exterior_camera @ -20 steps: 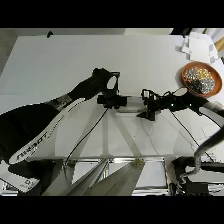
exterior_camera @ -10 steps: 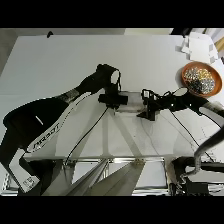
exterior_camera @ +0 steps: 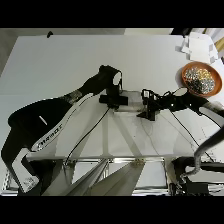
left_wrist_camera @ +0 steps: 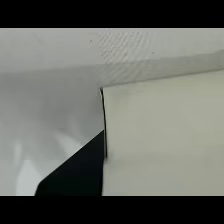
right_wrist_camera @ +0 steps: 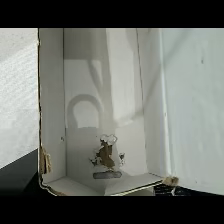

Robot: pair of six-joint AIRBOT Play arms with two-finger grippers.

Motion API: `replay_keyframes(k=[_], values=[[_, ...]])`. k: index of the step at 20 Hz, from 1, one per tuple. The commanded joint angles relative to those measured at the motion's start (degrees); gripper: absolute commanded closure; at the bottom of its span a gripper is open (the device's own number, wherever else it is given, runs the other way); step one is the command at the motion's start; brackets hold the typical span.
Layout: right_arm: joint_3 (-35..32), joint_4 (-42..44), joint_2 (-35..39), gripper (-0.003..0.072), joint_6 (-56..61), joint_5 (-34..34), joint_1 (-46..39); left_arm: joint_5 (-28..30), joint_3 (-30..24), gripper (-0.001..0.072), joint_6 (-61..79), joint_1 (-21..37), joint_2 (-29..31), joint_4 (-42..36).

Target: Fold the box and place the chain.

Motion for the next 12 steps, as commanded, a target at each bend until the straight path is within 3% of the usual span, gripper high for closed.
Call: replay_keyframes(k=[1, 3, 5, 12], values=[[0.0, 0.0, 0.0, 0.0127, 0.0, 0.0, 0.0, -0.1, 0.0, 0.0617, -0.1, -0.7, -0.1, 1.6], [0.0, -0.1, 0.0, 0.0127, 0.0, 0.0, 0.0, -0.1, 0.0, 0.0624, -0.1, -1.0, -0.1, 2.2], [0.0, -0.2, 0.0, 0.0127, 0.0, 0.0, 0.0, -0.1, 0.0, 0.0703, -0.2, -1.3, -0.1, 2.5], [0.0, -0.2, 0.0, 0.0127, 0.0, 0.0, 0.0, 1.2, 0.0, 0.0694, -8.1, -2.0, -0.1, 3.2]])
